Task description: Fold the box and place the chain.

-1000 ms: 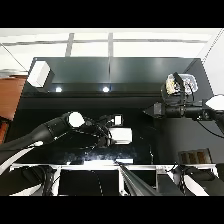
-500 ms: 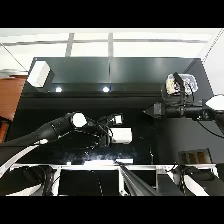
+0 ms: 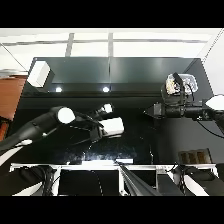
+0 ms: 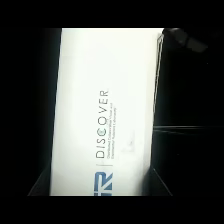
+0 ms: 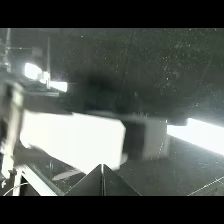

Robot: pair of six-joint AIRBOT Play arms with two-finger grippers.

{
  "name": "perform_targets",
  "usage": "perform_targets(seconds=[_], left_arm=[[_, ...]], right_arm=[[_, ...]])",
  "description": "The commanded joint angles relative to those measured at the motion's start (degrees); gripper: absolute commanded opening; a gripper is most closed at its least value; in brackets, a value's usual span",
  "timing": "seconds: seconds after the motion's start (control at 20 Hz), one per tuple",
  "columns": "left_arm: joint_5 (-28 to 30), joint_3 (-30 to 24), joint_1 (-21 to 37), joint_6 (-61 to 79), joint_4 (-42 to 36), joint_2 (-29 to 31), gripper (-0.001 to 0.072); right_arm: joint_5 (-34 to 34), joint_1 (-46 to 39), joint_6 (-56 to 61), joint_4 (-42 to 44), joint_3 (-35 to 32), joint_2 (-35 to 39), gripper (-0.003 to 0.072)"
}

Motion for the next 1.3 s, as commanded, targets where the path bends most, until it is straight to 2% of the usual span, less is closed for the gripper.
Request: perform_targets(seconds=[0.0, 0.15, 0.3, 0.35, 0.5, 0.6, 0.75, 0.95, 1.1, 1.25], left_arm=[[-5.8, -0.1, 9.7, -7.9, 9.5, 6.5, 0.0406], [-12.8, -0.5, 23.3, -8.1, 11.9, 9.3, 0.0406], [-13.8, -0.9, 39.7, -8.1, 12.3, 9.4, 0.0407], [-12.6, -0.9, 44.9, -8.4, 11.8, 9.3, 0.0407], [-4.2, -0.7, 58.5, -12.3, 9.1, 8.0, 0.0408], [1.2, -0.3, 64.0, -12.3, 7.6, 5.0, 0.0407], [4.4, 3.3, 68.1, -11.4, 7.6, -2.9, 0.0407], [5.4, 11.5, 66.4, -11.4, 5.9, -13.4, 0.0407], [7.8, 16.1, 65.1, -11.9, 5.5, -17.7, 0.0408], [8.9, 18.0, 64.9, -12.2, 5.1, -19.9, 0.0408]], right_arm=[[0.0, 0.0, 0.0, -1.0, 0.1, 0.0, 0.0019], [0.0, 0.0, 0.0, -2.3, 0.1, 0.0, 0.0019], [0.0, 0.0, 0.0, -2.3, 0.1, 0.0, 0.0019], [0.0, 0.0, 0.0, -2.3, 0.1, 0.0, 0.0019], [-0.1, 0.1, 0.0, -2.3, 0.1, 0.0, 0.0019], [-0.4, 0.0, 0.1, -2.2, 0.1, 0.0, 0.002], [-0.4, 0.0, 1.5, -2.2, 0.1, 0.0, 0.0019], [-0.7, 0.2, 4.1, -2.3, 0.1, 0.0, 0.0019], [-0.9, 0.2, 4.5, -2.3, 0.1, 0.0, 0.0019], [-1.7, 0.2, 4.8, -2.3, 0.1, 0.0, 0.0019]])
